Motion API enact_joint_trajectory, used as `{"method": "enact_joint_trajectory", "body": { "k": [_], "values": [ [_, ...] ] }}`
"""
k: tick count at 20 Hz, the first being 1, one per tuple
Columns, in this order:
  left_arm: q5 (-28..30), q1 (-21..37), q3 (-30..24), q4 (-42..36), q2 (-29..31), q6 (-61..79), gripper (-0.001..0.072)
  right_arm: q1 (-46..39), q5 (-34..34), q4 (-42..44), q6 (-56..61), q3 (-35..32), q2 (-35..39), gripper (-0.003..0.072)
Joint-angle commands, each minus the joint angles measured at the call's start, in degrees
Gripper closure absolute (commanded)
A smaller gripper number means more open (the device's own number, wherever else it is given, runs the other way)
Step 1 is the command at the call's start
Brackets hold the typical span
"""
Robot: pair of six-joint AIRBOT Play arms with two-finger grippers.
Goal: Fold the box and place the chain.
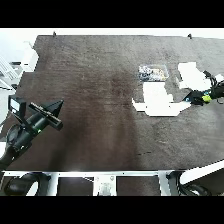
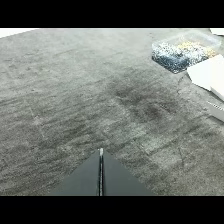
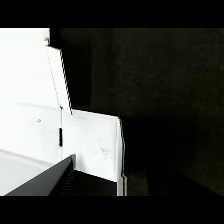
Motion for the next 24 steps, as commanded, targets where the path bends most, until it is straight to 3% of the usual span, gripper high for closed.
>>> {"method": "enact_joint_trajectory", "body": {
  "k": [1,5,6,13,16,20,24],
  "values": [
    [0.0,-0.04,-0.04,0.02,0.04,0.02,0.0688,0.04,2.4,1.09,-0.13,0.0,-2.23,0.0169],
    [0.0,-0.04,-0.04,0.02,0.04,0.02,0.0689,0.07,3.34,5.2,-1.64,-0.26,-3.32,0.0215],
    [0.0,-0.04,-0.04,0.02,0.04,0.02,0.0689,0.07,3.41,5.16,-1.64,-0.57,-3.41,0.0261],
    [0.0,-0.02,-0.04,0.02,0.04,0.02,0.0688,0.07,5.57,8.33,-3.15,-1.29,-5.16,0.0332],
    [0.0,-0.04,-0.04,0.02,0.04,0.02,0.0689,-0.2,5.99,9.79,-3.98,-1.25,-5.09,0.0671],
    [0.0,-0.04,-0.04,0.02,0.04,0.02,0.0688,-0.37,10.91,15.39,-4.0,-2.01,-5.01,0.0675],
    [0.0,-0.04,-0.04,0.02,0.04,0.02,0.0689,0.66,8.87,25.53,-5.77,-10.03,-1.66,0.0678]
  ]
}}
